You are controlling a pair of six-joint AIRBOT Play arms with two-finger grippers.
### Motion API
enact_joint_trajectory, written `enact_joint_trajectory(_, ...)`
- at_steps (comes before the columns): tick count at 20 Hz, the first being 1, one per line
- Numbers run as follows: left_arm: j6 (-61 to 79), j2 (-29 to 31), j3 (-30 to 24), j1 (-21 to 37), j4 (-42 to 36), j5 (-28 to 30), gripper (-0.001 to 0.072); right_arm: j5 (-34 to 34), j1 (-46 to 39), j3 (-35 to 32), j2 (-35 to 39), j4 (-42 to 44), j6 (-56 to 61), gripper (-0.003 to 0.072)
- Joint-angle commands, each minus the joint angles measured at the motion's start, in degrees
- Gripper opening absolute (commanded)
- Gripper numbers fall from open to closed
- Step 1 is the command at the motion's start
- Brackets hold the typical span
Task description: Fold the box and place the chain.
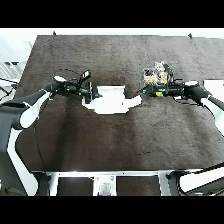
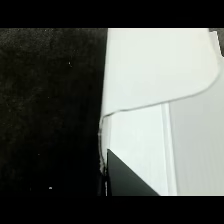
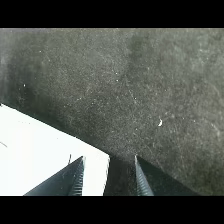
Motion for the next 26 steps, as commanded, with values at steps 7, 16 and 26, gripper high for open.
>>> enact_joint_trajectory(7, 0.11, 0.00, 0.00, -0.02, 2.19, -1.33, 0.0016, -0.11, -0.50, 0.04, 0.15, 7.69, -13.09, 0.0389)
enact_joint_trajectory(16, 0.09, 0.00, 0.00, 0.11, 1.99, -2.16, 0.0020, 1.55, -1.01, 0.02, 8.68, 9.90, -31.76, 0.0451)
enact_joint_trajectory(26, 0.09, 0.00, 0.00, 0.09, 1.90, -2.21, 0.0020, 7.85, 6.82, -9.77, 16.06, -1.40, -39.87, 0.0472)
